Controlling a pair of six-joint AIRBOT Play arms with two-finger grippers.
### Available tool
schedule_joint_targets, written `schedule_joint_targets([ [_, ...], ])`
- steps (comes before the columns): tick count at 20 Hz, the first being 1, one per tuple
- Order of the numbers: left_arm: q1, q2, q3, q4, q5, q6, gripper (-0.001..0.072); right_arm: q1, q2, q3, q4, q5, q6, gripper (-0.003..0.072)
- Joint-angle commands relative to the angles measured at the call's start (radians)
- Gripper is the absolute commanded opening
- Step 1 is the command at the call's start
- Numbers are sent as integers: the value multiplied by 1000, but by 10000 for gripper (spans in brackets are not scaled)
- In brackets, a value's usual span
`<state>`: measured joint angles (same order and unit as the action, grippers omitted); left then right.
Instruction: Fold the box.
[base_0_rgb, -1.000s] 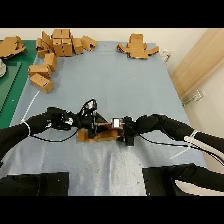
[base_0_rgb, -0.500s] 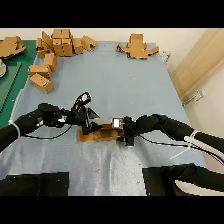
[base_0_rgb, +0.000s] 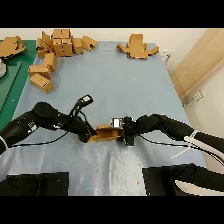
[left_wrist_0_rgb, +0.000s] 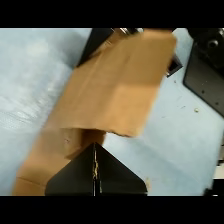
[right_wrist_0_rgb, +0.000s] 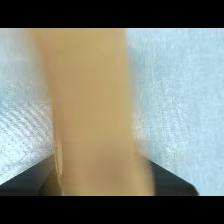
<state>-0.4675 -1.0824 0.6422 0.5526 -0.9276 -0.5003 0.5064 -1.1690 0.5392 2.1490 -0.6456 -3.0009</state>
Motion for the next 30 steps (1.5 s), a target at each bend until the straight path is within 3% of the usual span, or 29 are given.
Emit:
schedule_joint_targets([
  [1,-95,-34,14,63,0,-283,13,0,1,0,0,0,0,439],
  [4,-95,-74,17,50,-11,-381,13,0,1,0,0,0,0,440],
  [6,-96,-77,18,-62,37,-380,13,0,1,0,0,1,0,440],
  [12,-96,-77,18,-335,406,-380,13,0,1,0,0,-1,0,440],
  [17,-96,-83,32,-341,529,-380,13,0,1,0,0,-4,0,439],
  [22,-94,-185,47,-262,387,-453,11,0,1,0,0,-12,0,440],
  [27,-94,-289,96,-1,248,-685,11,0,1,0,1,-27,0,439],
  [30,-94,-298,114,26,219,-703,11,0,3,0,1,-49,0,439],
])
